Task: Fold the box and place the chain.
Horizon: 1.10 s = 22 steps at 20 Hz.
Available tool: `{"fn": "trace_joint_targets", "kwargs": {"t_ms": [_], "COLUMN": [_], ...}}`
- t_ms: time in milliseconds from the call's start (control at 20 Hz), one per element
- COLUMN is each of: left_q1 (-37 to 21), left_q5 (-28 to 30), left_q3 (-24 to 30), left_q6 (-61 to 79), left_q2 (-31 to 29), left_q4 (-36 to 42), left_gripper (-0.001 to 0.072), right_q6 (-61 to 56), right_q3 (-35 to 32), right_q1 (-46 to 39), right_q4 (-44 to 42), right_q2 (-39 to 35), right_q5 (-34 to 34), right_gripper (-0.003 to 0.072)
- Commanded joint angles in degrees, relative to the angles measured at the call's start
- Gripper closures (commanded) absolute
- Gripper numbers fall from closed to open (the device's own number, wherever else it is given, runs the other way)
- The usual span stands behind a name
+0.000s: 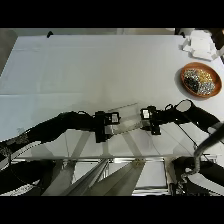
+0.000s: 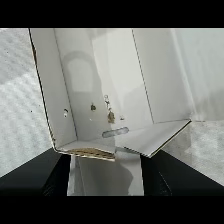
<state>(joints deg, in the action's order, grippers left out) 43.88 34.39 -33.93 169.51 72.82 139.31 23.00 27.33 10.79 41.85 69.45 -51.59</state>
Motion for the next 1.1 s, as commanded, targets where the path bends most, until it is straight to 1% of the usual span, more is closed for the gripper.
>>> {"fn": "trace_joint_targets", "kwargs": {"t_ms": [0, 250, 450, 550, 700, 800, 900, 1050], "left_q1": [0.0, 0.5, 1.3, 1.7, 1.7, 1.7, 1.7, 1.7], "left_q5": [0.6, 1.1, 0.4, -0.8, -4.6, -5.7, -5.8, -5.7], "left_q3": [0.0, 0.0, 0.0, 0.0, 0.0, 0.0, 0.0, 0.0], "left_q6": [0.0, -2.2, -7.6, -8.7, -12.7, -14.0, -13.2, -1.8], "left_q2": [-0.4, 0.0, 2.7, 3.3, 3.4, 3.4, 3.4, 3.4], "left_q4": [1.0, 2.6, 3.1, 4.3, 4.3, 4.3, 4.2, 4.2], "left_gripper": [0.0002, 0.0001, 0.0001, 0.0001, 0.0002, 0.0003, 0.0005, 0.0016], "right_q6": [0.0, 0.0, 0.0, 0.0, 0.0, 0.0, 0.0, 0.0], "right_q3": [0.0, 0.0, 0.0, 0.0, 0.0, 0.0, 0.0, 0.0], "right_q1": [0.0, 0.0, 0.0, 0.0, 0.0, 0.0, 0.0, 0.0], "right_q4": [0.0, 0.0, 0.0, 0.0, 0.0, 0.0, 0.0, 0.0], "right_q2": [0.0, 0.0, 0.0, 0.0, 0.0, 0.0, 0.0, 0.0], "right_q5": [0.0, 0.0, 0.0, 0.0, 0.0, 0.0, 0.0, 0.0], "right_gripper": [0.0265, 0.0265, 0.0265, 0.0265, 0.0265, 0.0265, 0.0265, 0.0265]}}
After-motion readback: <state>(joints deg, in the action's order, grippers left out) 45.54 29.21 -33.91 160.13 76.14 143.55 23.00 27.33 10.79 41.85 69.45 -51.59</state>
